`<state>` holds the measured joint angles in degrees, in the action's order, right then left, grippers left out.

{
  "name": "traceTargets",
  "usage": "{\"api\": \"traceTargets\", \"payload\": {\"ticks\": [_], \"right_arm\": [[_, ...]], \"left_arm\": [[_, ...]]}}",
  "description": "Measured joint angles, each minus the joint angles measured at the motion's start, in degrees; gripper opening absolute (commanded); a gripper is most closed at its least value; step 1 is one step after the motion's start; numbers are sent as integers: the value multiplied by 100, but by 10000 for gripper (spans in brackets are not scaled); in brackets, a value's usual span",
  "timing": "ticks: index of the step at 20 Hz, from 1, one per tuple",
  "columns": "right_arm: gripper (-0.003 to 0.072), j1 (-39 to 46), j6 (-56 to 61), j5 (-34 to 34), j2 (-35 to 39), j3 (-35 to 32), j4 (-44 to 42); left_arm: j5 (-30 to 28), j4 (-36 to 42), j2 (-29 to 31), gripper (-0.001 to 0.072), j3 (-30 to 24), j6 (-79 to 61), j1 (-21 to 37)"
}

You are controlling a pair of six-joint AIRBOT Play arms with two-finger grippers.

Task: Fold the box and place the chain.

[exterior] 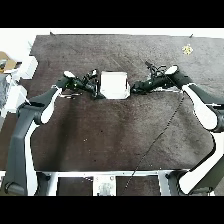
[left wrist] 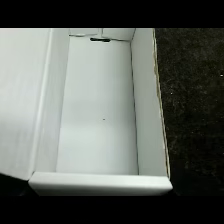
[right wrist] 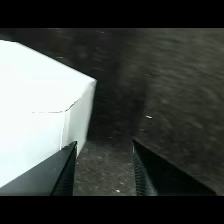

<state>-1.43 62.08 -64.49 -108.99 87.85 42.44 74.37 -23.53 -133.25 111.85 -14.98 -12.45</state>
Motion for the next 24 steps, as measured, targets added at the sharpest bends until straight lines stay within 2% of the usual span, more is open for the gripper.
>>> {"api": "traceTargets", "payload": {"ticks": [8, 13, 24], "right_arm": [[406, -35, -254, -103, 9, 44, -634], [405, -98, -271, -304, 13, 177, -748], [405, -758, 916, 61, 7, 669, 739]], "left_arm": [[0, -2, 0, 403, 0, 0, 0], [0, -2, 0, 404, 0, 0, 0], [0, 0, 0, 404, 0, 0, 0]]}}
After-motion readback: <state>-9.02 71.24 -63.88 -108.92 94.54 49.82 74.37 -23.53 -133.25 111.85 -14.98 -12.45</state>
